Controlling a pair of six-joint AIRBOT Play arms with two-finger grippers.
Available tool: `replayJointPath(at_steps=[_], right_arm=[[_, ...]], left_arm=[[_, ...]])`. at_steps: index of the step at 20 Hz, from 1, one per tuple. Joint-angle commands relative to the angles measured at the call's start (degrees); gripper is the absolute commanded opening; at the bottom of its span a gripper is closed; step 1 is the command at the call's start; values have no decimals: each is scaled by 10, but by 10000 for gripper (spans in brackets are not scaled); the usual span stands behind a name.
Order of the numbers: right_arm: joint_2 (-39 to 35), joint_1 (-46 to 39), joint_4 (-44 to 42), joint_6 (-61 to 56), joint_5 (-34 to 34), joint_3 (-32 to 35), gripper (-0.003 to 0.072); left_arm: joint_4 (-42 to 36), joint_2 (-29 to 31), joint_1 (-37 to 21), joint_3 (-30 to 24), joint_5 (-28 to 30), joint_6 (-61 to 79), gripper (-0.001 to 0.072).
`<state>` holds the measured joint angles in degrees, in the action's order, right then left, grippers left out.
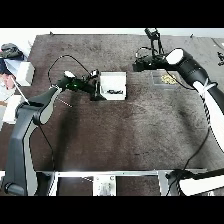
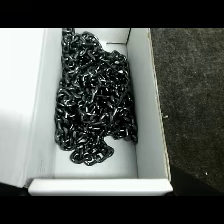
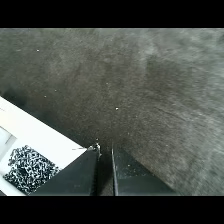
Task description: Fold the box and place the chain.
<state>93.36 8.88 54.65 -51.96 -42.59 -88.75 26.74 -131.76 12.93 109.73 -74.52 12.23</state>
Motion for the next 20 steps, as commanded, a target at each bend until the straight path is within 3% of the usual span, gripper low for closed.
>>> replayJointPath(at_steps=[1, 9, 16, 18, 20], right_arm=[[71, -60, -192, 172, -99, -52, 100], [200, -70, -262, 226, -194, -157, 100], [202, -40, -238, 285, -265, -158, 105], [193, -30, -203, 306, -278, -158, 185], [182, -21, -183, 315, -285, -158, 183]], left_arm=[[0, 0, 0, 0, 0, 0, 515], [0, 0, 0, 0, 0, 0, 515], [0, 0, 0, 0, 0, 0, 515], [0, 0, 0, 0, 0, 0, 515], [0, 0, 0, 0, 0, 0, 515]])
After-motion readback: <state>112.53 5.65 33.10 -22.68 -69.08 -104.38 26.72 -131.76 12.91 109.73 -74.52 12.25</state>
